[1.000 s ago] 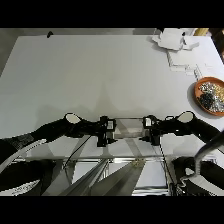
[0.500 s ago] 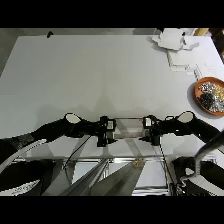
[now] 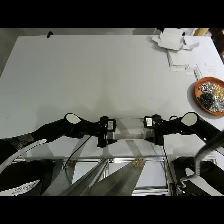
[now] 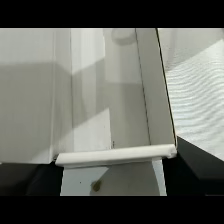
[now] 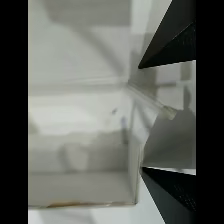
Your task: Fold the box and place the chain.
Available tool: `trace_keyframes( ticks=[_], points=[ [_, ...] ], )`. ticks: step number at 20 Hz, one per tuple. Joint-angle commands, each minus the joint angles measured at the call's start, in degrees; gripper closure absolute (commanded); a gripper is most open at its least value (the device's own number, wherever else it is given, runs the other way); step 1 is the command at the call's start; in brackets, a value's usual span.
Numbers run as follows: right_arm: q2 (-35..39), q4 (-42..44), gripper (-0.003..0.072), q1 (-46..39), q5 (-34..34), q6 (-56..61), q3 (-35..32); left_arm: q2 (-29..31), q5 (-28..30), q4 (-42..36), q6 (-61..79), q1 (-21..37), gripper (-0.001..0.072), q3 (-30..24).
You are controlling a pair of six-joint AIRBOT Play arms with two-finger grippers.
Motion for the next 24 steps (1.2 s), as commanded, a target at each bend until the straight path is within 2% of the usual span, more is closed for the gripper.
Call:
trace_keyframes(
  ticks=[1,3,6,9,11,12,13,15,16,21,24],
  points=[
    [7.3,-13.4,0.0006,-0.9,4.6,9.7,0.0,0.0,0.2,-0.1,0.0,0.0,0.0438,0.0],
    [11.6,-16.1,0.0058,-1.5,6.8,12.0,0.0,0.0,0.2,-0.1,0.0,0.0,0.0438,0.0],
    [17.9,-12.5,0.0058,-1.5,7.0,14.2,0.0,0.0,0.2,-0.1,0.0,0.0,0.0438,0.0],
    [23.1,-4.1,0.0055,-1.5,6.9,13.4,0.0,0.0,0.2,-0.1,0.0,0.0,0.0438,0.0],
    [24.7,5.5,0.0075,-1.5,6.8,13.5,0.0,0.0,0.2,-0.1,0.0,0.0,0.0438,0.0],
    [24.7,11.9,0.0163,-1.5,6.8,13.5,0.0,0.0,0.2,-0.1,0.0,0.0,0.0438,0.0],
    [24.5,18.4,0.0301,-1.5,6.8,13.4,0.0,0.0,0.2,-0.1,0.0,0.0,0.0438,0.0],
    [23.2,25.4,0.0674,-1.5,6.9,10.4,0.0,0.0,0.2,-0.1,0.0,0.0,0.0438,0.0],
    [21.9,27.4,0.0667,-1.2,5.7,8.9,0.0,0.0,0.2,-0.1,0.0,0.0,0.0438,0.0],
    [8.3,31.6,0.0667,2.2,-13.8,8.8,0.0,0.0,0.2,-0.1,0.0,0.0,0.0438,0.0],
    [-0.6,31.3,0.0667,2.2,-15.5,9.2,0.0,0.0,0.2,-0.1,0.0,0.0,0.0438,0.0]
  ],
)
